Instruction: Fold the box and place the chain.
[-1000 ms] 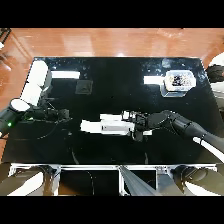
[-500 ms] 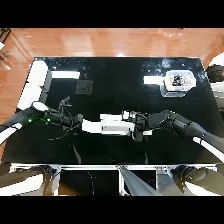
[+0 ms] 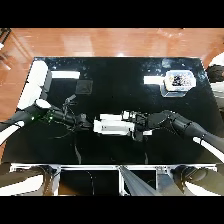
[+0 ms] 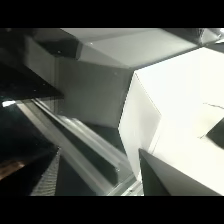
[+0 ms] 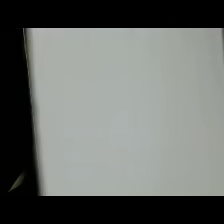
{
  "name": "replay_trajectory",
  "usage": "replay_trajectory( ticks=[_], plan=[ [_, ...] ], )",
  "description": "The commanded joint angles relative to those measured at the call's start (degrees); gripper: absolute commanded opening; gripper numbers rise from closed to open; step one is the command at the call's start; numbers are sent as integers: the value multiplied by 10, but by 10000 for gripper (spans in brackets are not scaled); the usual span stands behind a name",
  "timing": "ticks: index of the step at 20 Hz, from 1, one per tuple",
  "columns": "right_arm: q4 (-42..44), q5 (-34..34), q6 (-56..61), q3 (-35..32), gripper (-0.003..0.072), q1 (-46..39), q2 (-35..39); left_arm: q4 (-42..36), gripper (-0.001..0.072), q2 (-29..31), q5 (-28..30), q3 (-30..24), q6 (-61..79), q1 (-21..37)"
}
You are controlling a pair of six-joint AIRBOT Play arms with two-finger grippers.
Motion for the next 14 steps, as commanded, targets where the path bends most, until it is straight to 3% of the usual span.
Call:
replay_trajectory(
  ticks=[1,10,14],
  plan=[
    [1,0,0,0,521,0,0,-13,621,12,-28,9,1,0],
    [2,0,0,0,521,0,0,-66,623,48,-29,9,18,-2],
    [2,0,0,0,521,0,0,-87,620,48,-12,9,14,-37]
  ],
)
